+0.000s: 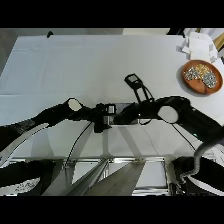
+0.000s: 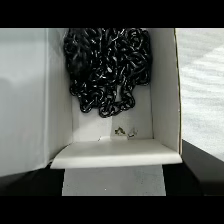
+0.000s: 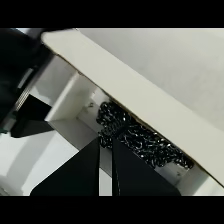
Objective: Fold the box and place the chain.
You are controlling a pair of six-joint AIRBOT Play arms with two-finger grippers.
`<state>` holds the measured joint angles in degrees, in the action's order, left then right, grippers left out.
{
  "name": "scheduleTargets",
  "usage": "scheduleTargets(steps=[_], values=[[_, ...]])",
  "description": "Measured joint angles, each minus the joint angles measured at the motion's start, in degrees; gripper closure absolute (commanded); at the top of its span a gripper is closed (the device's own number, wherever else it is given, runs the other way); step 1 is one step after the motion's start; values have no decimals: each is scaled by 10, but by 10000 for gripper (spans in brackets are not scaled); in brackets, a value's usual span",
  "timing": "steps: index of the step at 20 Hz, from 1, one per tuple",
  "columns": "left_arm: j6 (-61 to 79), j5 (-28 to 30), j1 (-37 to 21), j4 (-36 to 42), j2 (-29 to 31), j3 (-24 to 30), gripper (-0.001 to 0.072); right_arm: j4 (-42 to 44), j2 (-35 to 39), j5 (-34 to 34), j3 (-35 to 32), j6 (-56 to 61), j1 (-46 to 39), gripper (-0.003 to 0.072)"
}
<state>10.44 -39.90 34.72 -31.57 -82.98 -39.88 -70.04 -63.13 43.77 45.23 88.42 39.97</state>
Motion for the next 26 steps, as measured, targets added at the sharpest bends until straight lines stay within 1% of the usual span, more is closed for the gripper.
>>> scheduleTargets(steps=[2,3,4,5,6,11,14,16,17,19,20,23,24,26], values=[[0,0,0,0,0,0,574,4,-21,0,0,0,0,666],[0,0,0,0,0,0,574,6,-28,0,0,0,0,636],[0,0,0,0,0,0,574,9,-33,1,0,-2,0,546],[0,0,0,0,0,0,574,12,-35,3,0,-5,0,505],[0,0,0,0,0,0,574,16,-36,6,0,-12,0,505],[0,0,0,0,0,0,574,24,-2,40,5,-43,-14,506],[0,0,0,0,0,0,574,24,33,83,36,-70,-48,508],[0,0,0,0,0,0,574,27,53,94,63,-102,-75,510],[0,0,0,0,0,0,574,33,59,89,74,-125,-89,514],[0,0,0,0,0,0,574,43,63,65,88,-181,-115,557],[0,0,0,0,0,0,574,45,60,49,93,-209,-127,636],[0,0,0,0,0,0,574,45,27,16,100,-278,-142,648],[0,0,0,0,0,0,574,43,12,11,100,-295,-144,666],[0,0,0,0,0,0,574,42,-23,3,102,-323,-143,670]])
